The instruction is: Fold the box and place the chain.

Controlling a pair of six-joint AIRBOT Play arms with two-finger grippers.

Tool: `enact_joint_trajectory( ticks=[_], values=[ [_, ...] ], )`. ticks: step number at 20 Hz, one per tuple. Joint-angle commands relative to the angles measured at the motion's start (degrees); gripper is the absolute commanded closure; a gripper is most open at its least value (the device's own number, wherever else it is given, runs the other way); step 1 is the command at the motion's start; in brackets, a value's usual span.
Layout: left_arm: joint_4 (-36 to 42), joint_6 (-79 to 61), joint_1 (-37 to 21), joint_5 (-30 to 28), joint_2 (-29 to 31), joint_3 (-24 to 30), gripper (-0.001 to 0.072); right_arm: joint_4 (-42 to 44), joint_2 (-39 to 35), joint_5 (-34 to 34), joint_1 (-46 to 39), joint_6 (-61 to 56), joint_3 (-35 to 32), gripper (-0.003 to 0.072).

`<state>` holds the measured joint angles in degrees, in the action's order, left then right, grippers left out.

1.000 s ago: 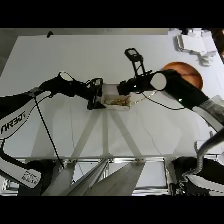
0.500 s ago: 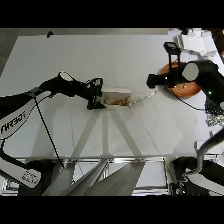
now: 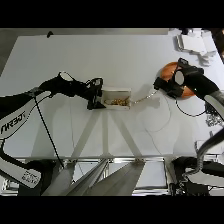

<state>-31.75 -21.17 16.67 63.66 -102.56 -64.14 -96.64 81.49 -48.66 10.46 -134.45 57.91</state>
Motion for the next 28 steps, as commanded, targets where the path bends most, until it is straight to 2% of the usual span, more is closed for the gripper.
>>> enact_joint_trajectory(
  ticks=[1, 3, 5, 7, 8, 11, 14, 18, 21, 24, 28],
  values=[
    [0.0, -0.02, -0.02, -0.02, 0.0, 0.02, 0.0435, -2.32, 4.02, 9.46, -0.24, -9.25, -0.07, 0.0134],
    [0.0, -0.02, -0.02, 0.0, 0.0, 0.02, 0.0435, -2.54, 6.43, 12.33, -0.24, -12.17, -0.07, 0.0171],
    [0.0, -0.02, -0.02, -0.02, 0.0, 0.0, 0.0435, -2.58, 7.85, 16.09, -0.24, -12.55, -0.07, 0.0377],
    [0.0, -0.02, -0.02, -0.02, 0.0, 0.02, 0.0435, -3.19, 7.87, 16.96, -0.22, -12.48, -0.07, 0.0631],
    [0.0, -0.02, -0.02, -0.02, 0.0, 0.0, 0.0435, -3.63, 7.67, 16.44, -0.22, -12.04, -0.07, 0.0676],
    [0.0, -0.02, -0.02, -0.02, 0.0, 0.0, 0.0435, -3.54, 5.79, 12.55, 0.68, -6.49, -0.07, 0.0677],
    [0.0, -0.02, -0.02, 0.0, 0.0, 0.0, 0.0435, -3.52, 1.51, 6.03, 3.65, 9.05, -0.07, 0.0677],
    [0.0, -0.02, -0.02, -0.02, 0.0, 0.02, 0.0435, -3.39, -7.15, -5.55, 11.89, 29.11, -0.07, 0.0677],
    [0.0, -0.02, -0.02, 0.0, 0.0, 0.02, 0.0435, -3.3, -12.7, -10.95, 18.97, 34.27, -0.07, 0.0679],
    [0.0, -0.02, -0.02, -0.02, 0.0, 0.02, 0.0435, -1.22, -15.26, -12.24, 23.96, 38.1, -0.02, 0.0679],
    [0.0, -0.02, -0.02, 0.0, 0.0, 0.02, 0.0435, 9.75, -15.26, -8.22, 26.58, 46.12, 0.24, 0.0679]
  ],
)
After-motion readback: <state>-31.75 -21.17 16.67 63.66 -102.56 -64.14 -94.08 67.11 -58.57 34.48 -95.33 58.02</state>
